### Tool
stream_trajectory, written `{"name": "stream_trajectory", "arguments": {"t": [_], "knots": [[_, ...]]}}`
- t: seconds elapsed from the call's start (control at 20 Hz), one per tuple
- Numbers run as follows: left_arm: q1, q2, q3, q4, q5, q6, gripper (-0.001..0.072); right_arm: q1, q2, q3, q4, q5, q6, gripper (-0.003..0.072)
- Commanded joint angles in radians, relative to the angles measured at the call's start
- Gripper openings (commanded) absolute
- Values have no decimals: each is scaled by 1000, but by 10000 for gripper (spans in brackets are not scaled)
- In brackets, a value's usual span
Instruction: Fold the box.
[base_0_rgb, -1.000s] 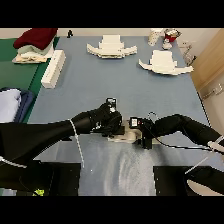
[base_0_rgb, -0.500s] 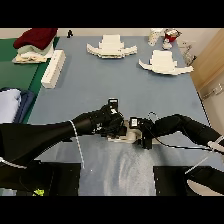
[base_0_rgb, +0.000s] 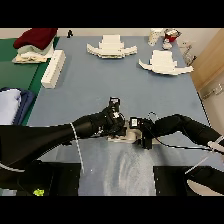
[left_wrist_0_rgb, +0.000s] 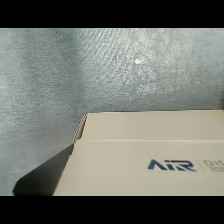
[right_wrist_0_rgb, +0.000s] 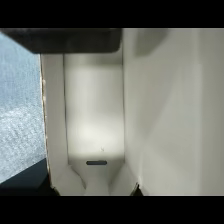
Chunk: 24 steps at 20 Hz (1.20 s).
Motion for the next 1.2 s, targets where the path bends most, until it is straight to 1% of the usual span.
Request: {"name": "stream_trajectory", "arguments": {"t": [0.0, 0.4, 0.45, 0.5, 0.9, 0.95, 1.0, 1.05, 1.15], "knots": [[-19, 0, 1, 48, -3, -35, 286, 1, 0, 0, 0, 0, 1, 482], [-19, -27, 1, 30, 7, -59, 283, 1, 0, 0, 0, 0, 1, 482], [-19, -27, 1, 31, 6, -61, 102, 1, 0, 0, 0, 0, 1, 482], [-19, -27, 1, 31, 9, -56, 18, 1, 0, 0, 0, 0, 1, 482], [-19, -27, 1, 14, 3, -60, 19, 1, 0, 0, 0, 0, 1, 482], [-19, -27, 1, 14, 4, -60, 149, 1, 0, -1, 0, 0, 1, 482], [-19, -27, 1, 14, 3, -64, 340, 1, 0, -1, 0, 0, 1, 482], [-19, -27, 1, 14, 3, -64, 355, 1, 0, 0, 0, 0, 1, 482], [-19, -27, 1, 14, 3, -64, 355, 1, 0, 0, 0, 0, 1, 482]]}}
